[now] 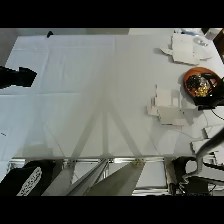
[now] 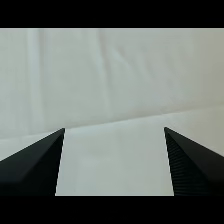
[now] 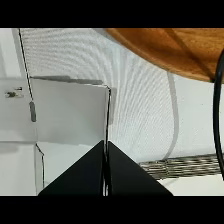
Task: Fold the box and place the chain.
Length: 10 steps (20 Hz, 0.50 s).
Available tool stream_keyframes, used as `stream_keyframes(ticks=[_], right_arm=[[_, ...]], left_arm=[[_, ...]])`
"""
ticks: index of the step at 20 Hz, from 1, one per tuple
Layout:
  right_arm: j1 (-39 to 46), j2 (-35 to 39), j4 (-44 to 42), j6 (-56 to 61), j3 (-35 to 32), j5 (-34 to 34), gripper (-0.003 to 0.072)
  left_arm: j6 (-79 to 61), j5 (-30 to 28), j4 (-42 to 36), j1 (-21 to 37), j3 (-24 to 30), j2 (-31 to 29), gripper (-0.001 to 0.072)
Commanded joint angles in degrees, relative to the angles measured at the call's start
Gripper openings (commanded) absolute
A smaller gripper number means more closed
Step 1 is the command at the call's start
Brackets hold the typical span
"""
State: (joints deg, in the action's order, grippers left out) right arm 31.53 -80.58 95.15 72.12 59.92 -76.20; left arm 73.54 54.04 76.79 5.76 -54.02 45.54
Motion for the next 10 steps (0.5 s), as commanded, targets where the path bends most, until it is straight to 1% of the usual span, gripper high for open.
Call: stream_keyframes(ticks=[1, 4, 8, 10], right_arm=[[-1.4, 1.8, -0.8, -0.7, 0.0, -2.4, 0.0013], [-4.2, 5.1, -6.4, -0.7, 0.0, -0.7, 0.0013], [-8.2, 6.1, -19.6, -2.3, 0.0, -1.1, 0.0013], [-11.5, 6.1, -24.9, -3.5, 0.0, -0.2, 0.0013]], left_arm=[[0.0, 0.0, 0.0, 0.0, 0.0, -0.1, 0.0695], [0.0, 0.0, 0.0, 0.0, 0.0, -0.1, 0.0695], [0.0, 0.0, 0.0, 0.0, 0.0, -0.1, 0.0695], [0.0, 0.0, 0.0, 0.0, 0.0, -0.1, 0.0695]])
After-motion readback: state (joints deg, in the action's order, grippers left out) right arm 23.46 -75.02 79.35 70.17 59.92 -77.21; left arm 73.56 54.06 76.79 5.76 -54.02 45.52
